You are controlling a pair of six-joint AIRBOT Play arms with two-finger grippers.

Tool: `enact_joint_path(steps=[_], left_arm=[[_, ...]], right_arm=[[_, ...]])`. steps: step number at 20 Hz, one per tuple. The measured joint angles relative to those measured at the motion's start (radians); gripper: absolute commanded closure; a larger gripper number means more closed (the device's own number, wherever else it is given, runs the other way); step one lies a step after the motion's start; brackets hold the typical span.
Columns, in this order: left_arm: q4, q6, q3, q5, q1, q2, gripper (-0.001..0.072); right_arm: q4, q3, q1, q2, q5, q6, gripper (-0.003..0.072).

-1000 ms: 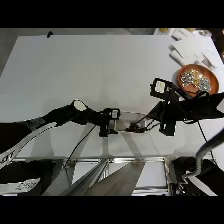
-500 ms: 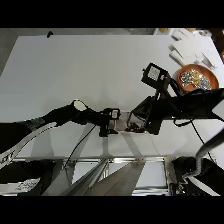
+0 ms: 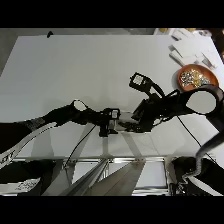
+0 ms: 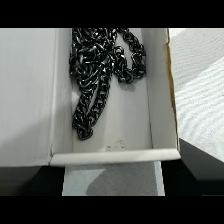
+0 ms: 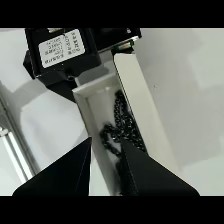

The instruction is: Fold the box and place the chain.

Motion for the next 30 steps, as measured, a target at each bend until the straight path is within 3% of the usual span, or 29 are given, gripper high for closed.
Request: enact_joint_path(steps=[1, 3, 7, 12, 13, 18, 30], left_arm=[[0.0, 0.0, 0.0, 0.0, 0.0, 0.0, 0.0439], [0.0, 0.0, 0.0, 0.0, 0.0, 0.0, 0.0439], [0.0, 0.0, 0.0, 0.0, 0.0, 0.0, 0.0439], [0.0, 0.0, 0.0, 0.0, 0.0, 0.0, 0.0439], [0.0, 0.0, 0.0, 0.0, 0.0, 0.0, 0.0439], [0.0, 0.0, 0.0, 0.0, 0.0, 0.0, 0.0439], [0.0, 0.0, 0.0, 0.0, 0.0, 0.0, 0.0439]], right_arm=[[-0.008, 0.006, -0.019, 0.009, 0.007, -0.005, 0.0489], [-0.025, 0.014, -0.074, 0.03, 0.039, -0.031, 0.0595], [-0.093, 0.004, -0.214, 0.05, 0.138, -0.099, 0.0645], [-0.126, -0.135, -0.319, 0.052, 0.103, -0.314, 0.0613], [-0.124, -0.172, -0.327, 0.052, 0.081, -0.38, 0.0567], [-0.082, -0.302, -0.343, -0.005, -0.032, -0.672, 0.0568], [-0.06, -0.342, -0.346, -0.188, -0.183, -0.802, 0.0585]])
